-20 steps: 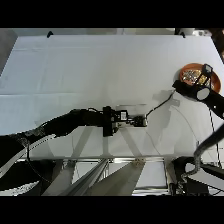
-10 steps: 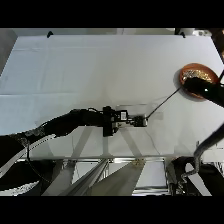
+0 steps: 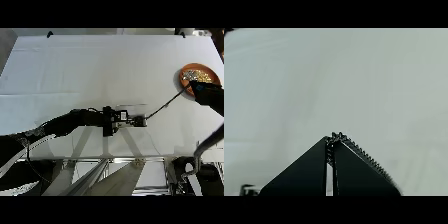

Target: Fold the box and place the chain.

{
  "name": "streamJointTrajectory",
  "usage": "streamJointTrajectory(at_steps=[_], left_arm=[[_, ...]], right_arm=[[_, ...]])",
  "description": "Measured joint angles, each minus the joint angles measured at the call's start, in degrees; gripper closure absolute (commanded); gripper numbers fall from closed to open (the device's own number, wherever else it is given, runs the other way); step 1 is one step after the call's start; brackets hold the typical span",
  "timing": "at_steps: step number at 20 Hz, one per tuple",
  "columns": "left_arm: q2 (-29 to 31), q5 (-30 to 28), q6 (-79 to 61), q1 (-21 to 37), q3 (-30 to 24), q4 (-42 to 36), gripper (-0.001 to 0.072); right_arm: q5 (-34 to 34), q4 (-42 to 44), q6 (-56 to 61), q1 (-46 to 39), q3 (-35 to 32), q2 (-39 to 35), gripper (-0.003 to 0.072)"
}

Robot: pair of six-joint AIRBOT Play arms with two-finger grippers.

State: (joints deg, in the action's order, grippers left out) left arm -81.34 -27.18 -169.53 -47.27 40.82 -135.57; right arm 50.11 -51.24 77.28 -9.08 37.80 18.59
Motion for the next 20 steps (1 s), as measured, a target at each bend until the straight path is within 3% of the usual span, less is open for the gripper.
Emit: streamJointTrajectory(at_steps=[9,20], left_arm=[[0.00,0.00,0.00,0.00,0.00,0.00,0.0513],[0.00,0.00,0.00,0.00,0.00,0.00,0.0513]], right_arm=[[4.52,28.44,-17.46,0.00,0.04,-7.65,0.0675],[5.97,49.94,-29.42,0.00,0.04,-6.16,0.0676]])
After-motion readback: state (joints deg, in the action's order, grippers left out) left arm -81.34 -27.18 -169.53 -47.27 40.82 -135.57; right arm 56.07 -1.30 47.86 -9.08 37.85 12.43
